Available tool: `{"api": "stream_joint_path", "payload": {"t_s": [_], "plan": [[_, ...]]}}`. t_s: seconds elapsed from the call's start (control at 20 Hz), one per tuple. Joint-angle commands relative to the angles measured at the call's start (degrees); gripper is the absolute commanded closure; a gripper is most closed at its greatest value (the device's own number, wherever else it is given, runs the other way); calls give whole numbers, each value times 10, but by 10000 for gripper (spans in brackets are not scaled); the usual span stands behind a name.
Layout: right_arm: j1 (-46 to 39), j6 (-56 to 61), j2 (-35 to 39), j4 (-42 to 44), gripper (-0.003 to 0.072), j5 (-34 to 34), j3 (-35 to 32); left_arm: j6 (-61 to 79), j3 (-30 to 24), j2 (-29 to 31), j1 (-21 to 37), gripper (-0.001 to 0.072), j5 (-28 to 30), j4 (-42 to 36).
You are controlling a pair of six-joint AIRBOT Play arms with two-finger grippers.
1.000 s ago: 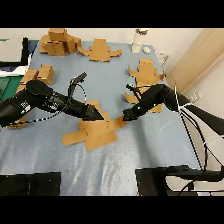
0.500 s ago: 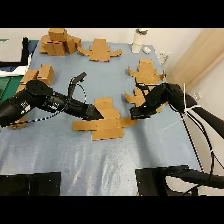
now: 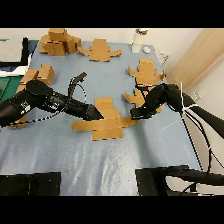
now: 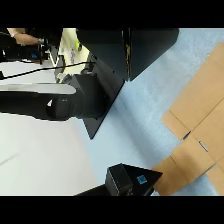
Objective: Fold the box.
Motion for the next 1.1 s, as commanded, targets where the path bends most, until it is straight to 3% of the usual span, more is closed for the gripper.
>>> {"api": "stream_joint_path", "payload": {"t_s": [0.0,0.25,0.5,0.7,0.8,0.9,1.05], "plan": [[-27,-5,-5,-10,270,12,0,0,0,0,0,699,0,0],[-111,-154,-20,180,270,-19,0,0,0,0,0,699,0,0],[-122,-228,-99,248,271,-73,-1,-2,0,0,0,699,0,-3],[-118,-266,-117,297,285,-91,-1,-2,0,0,0,699,-1,-4],[-118,-267,-117,298,386,-94,-1,-2,0,0,0,699,0,-4],[-118,-270,-117,298,429,-99,-1,-2,0,0,0,699,0,-4],[-107,-270,-116,300,679,-103,-1,-1,0,0,0,699,4,-3]]}}
